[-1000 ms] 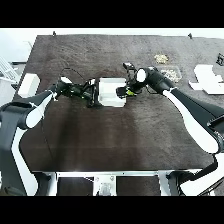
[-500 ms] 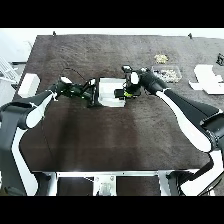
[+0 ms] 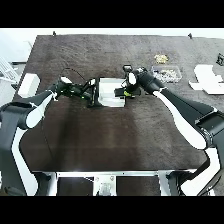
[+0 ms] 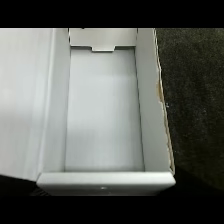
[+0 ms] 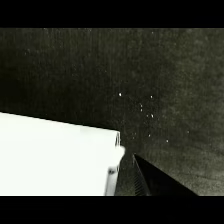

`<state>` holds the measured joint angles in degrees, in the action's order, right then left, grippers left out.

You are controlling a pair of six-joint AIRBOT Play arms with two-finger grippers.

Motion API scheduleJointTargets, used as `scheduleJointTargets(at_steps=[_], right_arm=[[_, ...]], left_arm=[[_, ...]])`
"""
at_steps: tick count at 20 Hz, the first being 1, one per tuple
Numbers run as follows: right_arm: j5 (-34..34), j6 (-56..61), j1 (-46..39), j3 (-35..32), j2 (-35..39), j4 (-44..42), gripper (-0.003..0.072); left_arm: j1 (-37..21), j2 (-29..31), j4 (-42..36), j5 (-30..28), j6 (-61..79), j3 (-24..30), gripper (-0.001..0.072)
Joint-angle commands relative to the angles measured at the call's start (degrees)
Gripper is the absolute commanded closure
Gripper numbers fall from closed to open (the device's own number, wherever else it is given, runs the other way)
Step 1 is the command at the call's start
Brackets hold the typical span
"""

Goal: Fold the box and place the chain.

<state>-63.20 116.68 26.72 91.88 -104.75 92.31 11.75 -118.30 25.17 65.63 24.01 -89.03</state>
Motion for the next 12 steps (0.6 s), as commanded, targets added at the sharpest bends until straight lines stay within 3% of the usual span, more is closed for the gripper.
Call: scheduleJointTargets(at_steps=[1, 10, 12], right_arm=[[-3.58, 1.92, 0.55, 2.01, -1.44, 1.31, 0.0352], [-4.24, 7.02, 0.83, 2.19, -1.86, 3.41, 0.0420], [-4.39, 7.61, 1.01, 2.23, -2.32, 3.56, 0.0499]], left_arm=[[-0.04, -0.02, 0.02, -0.07, 0.00, -0.02, 0.0423], [-0.04, -0.02, 0.02, -0.04, 0.00, -0.02, 0.0422], [-0.04, -0.02, 0.02, -0.07, 0.00, -0.02, 0.0422]])
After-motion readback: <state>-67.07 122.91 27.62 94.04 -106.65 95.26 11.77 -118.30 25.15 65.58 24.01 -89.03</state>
